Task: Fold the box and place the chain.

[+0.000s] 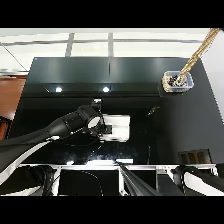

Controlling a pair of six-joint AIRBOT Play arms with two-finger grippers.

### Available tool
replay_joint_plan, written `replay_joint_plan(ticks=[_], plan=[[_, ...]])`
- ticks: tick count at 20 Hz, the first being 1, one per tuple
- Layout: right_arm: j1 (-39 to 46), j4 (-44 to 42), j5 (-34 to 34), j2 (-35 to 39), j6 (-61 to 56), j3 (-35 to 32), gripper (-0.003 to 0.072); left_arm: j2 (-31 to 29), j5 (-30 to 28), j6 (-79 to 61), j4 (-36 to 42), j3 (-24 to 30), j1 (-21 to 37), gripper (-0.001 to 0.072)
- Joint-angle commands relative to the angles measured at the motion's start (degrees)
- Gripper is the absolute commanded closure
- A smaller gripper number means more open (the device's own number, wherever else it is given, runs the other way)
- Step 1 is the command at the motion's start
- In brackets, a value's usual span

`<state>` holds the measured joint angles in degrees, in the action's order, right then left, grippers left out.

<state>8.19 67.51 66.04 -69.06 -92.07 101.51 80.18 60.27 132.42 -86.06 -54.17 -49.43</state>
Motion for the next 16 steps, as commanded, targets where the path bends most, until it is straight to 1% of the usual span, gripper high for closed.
replay_joint_plan(ticks=[1,2,3,5,6,9,12,15,16], plan=[[0.00,-3.45,12.46,5.64,5.57,1.81,0.0684,-0.04,0.00,0.00,0.00,-0.04,0.00,0.0683],[-0.02,-5.16,16.81,6.75,7.48,1.70,0.0684,-0.04,-0.02,0.00,0.00,-0.04,-0.02,0.0683],[-0.39,-6.32,19.43,8.13,8.20,0.85,0.0684,-0.04,0.00,0.00,0.00,-0.04,0.00,0.0683],[-1.95,-6.93,22.21,11.61,9.70,-3.28,0.0684,-0.04,-0.02,0.00,0.00,-0.04,0.00,0.0683],[-3.08,-8.39,23.69,13.49,10.58,-6.38,0.0684,-0.04,0.02,0.00,-0.02,-0.04,0.00,0.0683],[-6.67,-13.46,25.05,17.59,12.26,-15.56,0.0685,-0.04,0.07,0.00,0.00,-0.04,0.00,0.0683],[-11.02,-19.17,25.05,18.08,12.81,-21.81,0.0684,-0.04,0.04,0.00,0.00,-0.04,-0.02,0.0683],[-16.57,-27.96,22.18,18.08,13.94,-27.10,0.0684,-0.04,0.02,0.00,0.00,-0.04,0.00,0.0683],[-18.62,-29.18,20.35,18.08,13.92,-28.26,0.0684,-0.04,0.04,0.00,0.00,-0.04,-0.02,0.0683]])
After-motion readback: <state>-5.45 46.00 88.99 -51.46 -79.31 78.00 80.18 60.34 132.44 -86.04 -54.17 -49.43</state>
